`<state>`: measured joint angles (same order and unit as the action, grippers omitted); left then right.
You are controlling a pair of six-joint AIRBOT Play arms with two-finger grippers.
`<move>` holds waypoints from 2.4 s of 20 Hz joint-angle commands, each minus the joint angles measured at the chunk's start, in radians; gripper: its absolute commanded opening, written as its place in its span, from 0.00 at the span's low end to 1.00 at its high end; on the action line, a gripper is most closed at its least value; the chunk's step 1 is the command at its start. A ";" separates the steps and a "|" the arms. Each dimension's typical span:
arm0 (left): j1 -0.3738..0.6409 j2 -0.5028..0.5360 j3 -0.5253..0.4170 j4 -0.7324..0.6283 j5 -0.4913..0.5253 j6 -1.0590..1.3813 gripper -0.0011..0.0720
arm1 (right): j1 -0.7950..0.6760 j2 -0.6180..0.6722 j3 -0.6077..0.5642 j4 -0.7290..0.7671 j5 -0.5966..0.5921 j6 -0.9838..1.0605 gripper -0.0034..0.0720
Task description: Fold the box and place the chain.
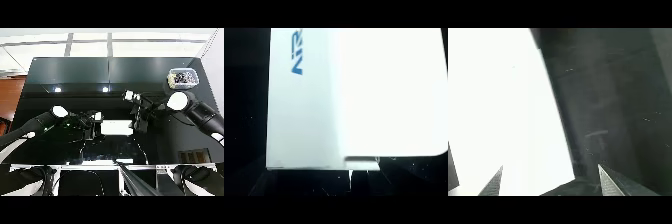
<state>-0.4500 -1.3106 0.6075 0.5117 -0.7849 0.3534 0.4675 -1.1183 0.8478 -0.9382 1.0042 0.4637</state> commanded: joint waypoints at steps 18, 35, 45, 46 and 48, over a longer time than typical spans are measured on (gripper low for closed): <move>0.000 -0.001 0.001 0.000 0.000 0.000 0.65 | 0.034 -0.030 -0.022 0.029 -0.011 -0.111 0.43; 0.000 -0.001 0.001 0.000 -0.001 0.001 0.65 | 0.066 -0.030 -0.022 0.025 0.001 -0.101 0.27; 0.000 -0.001 0.001 0.000 0.000 0.001 0.65 | 0.067 -0.031 -0.036 0.025 0.001 -0.101 0.42; 0.000 -0.001 0.001 0.000 -0.001 0.001 0.65 | 0.067 -0.031 -0.044 0.026 0.000 -0.101 0.42; 0.000 -0.001 0.001 0.000 0.000 0.001 0.65 | 0.071 -0.031 -0.053 0.026 -0.005 -0.101 0.42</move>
<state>-0.4500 -1.3106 0.6075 0.5121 -0.7860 0.3538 0.5350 -1.1488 0.8070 -0.9146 1.0042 0.3626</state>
